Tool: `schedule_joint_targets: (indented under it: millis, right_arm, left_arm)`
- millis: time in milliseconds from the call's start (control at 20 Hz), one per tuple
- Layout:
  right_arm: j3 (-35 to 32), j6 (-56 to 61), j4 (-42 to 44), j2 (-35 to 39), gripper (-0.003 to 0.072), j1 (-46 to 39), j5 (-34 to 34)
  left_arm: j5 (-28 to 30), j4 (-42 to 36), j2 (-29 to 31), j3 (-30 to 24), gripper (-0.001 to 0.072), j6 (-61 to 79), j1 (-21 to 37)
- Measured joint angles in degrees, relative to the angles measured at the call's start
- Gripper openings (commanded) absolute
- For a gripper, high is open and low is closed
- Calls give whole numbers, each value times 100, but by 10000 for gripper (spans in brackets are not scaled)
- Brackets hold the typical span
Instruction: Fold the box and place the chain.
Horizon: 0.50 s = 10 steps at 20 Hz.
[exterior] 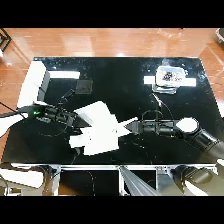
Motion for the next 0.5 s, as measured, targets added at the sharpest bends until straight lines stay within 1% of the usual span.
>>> schedule_joint_targets:
  millis: [50, 200, 450, 500]
  right_arm:
    - [0, 0, -2, 0, 29, 0, -4]
    - [0, 0, -7, 0, 29, 0, -26]
    - [0, 0, -20, 0, 29, 0, -57]
    - [0, 0, -20, 0, 29, 0, -57]
  left_arm:
    - [13, 31, -4, 4, 479, 7, -26]
    - [26, 138, -11, 22, 472, 17, -173]
    - [114, 424, -13, 138, 344, 24, -428]
    - [116, 472, -9, 155, 298, 24, -452]
